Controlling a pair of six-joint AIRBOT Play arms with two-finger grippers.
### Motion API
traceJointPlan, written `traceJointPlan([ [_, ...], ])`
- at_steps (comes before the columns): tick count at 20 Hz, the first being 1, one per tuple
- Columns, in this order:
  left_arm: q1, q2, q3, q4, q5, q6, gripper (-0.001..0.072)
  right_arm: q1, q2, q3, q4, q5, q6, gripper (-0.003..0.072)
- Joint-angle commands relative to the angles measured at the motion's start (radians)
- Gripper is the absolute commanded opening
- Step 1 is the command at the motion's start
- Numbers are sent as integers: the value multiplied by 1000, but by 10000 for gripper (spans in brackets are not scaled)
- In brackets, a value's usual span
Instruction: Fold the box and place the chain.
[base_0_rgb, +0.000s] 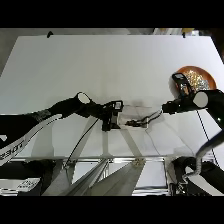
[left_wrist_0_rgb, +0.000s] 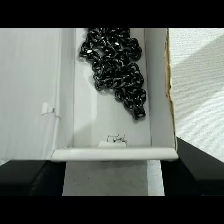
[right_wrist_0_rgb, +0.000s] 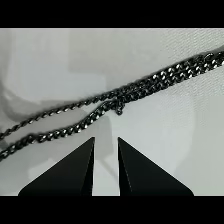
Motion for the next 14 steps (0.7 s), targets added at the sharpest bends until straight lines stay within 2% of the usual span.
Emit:
traceJointPlan([
  [1,0,1,1,0,0,0,273,0,-84,-1,-23,-39,1,173],
  [6,0,1,1,0,0,0,273,-1,-166,-1,-49,-75,1,173],
  [11,0,1,1,0,0,0,273,-1,-193,-1,-51,-127,1,171],
  [12,0,1,1,0,0,0,273,-1,-195,-1,-51,-132,1,148],
  [14,0,1,1,0,0,0,273,0,-195,-1,-51,-142,1,38],
])
